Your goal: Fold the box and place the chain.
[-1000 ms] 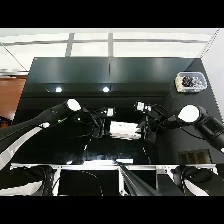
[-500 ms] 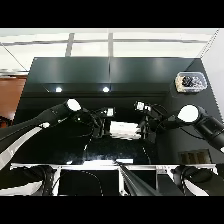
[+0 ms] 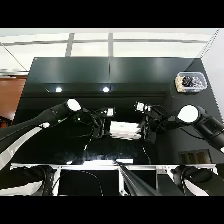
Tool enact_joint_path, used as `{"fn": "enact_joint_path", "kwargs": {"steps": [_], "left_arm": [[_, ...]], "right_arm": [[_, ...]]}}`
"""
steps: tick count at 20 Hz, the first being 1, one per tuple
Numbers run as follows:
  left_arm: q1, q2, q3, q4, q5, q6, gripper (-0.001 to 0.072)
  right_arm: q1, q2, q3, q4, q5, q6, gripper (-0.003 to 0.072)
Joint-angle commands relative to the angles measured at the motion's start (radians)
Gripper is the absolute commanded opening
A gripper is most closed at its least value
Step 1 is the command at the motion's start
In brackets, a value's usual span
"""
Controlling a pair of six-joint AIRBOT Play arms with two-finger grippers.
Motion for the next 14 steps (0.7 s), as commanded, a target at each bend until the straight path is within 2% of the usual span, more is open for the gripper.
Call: {"fn": "enact_joint_path", "kwargs": {"steps": [1, 5, 6, 14], "left_arm": [[0.0, 0.0, 0.0, 0.0, 0.0, 0.0, 0.0463], [0.0, 0.0, 0.0, 0.0, 0.0, 0.0, 0.0463], [0.0, 0.0, 0.0, 0.0, 0.0, 0.0, 0.0463], [0.0, 0.0, 0.0, 0.0, 0.0, 0.0, 0.0463]], "right_arm": [[0.001, -0.001, 0.0, -0.014, 0.001, 0.0, 0.0247], [0.001, -0.001, 0.0, -0.015, 0.001, 0.0, 0.0315], [0.001, -0.001, 0.0, -0.015, 0.0, 0.0, 0.0394], [0.023, -0.006, -0.04, -0.006, -0.023, 0.003, 0.0391]]}}
